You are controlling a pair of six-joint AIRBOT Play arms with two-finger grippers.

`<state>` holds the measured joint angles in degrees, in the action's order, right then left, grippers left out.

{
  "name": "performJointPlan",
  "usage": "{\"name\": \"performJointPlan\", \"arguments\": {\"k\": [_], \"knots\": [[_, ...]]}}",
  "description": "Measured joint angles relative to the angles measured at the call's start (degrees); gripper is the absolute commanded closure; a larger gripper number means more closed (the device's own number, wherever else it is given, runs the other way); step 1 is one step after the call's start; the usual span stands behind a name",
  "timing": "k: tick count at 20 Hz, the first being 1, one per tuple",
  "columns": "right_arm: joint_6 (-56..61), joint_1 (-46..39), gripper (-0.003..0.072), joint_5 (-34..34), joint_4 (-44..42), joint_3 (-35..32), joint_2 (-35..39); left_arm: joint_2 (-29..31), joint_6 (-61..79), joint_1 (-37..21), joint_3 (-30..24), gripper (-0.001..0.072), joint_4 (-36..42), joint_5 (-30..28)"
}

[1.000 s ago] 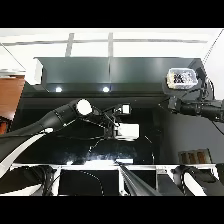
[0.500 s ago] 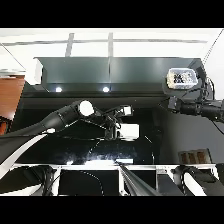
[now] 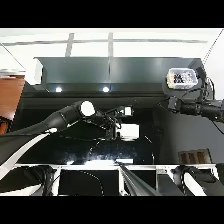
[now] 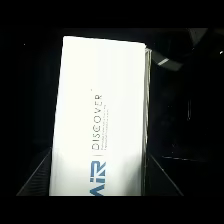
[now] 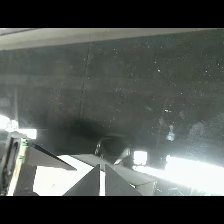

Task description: Fold the box and place the chain.

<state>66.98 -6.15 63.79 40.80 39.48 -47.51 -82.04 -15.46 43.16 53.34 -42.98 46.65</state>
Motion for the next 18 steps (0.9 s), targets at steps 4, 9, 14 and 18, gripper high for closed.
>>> {"name": "performJointPlan", "arguments": {"k": [4,9,14,18], "knots": [[0.0,0.0,0.0644,0.0,0.0,0.0,0.0,-2.2,0.0,1.2,0.0,0.0000,0.0,-1.6],[0.0,0.0,0.0644,-0.4,0.0,0.0,0.0,-1.7,-3.5,1.4,0.2,0.0263,-2.0,-3.2],[0.0,0.0,0.0644,-0.9,0.0,0.0,0.0,4.9,-18.0,-6.3,0.4,0.0264,-11.1,-1.9],[0.0,0.0,0.0644,-1.1,0.0,0.0,0.0,10.6,-27.2,-22.1,0.4,0.0265,-15.1,6.5]]}}
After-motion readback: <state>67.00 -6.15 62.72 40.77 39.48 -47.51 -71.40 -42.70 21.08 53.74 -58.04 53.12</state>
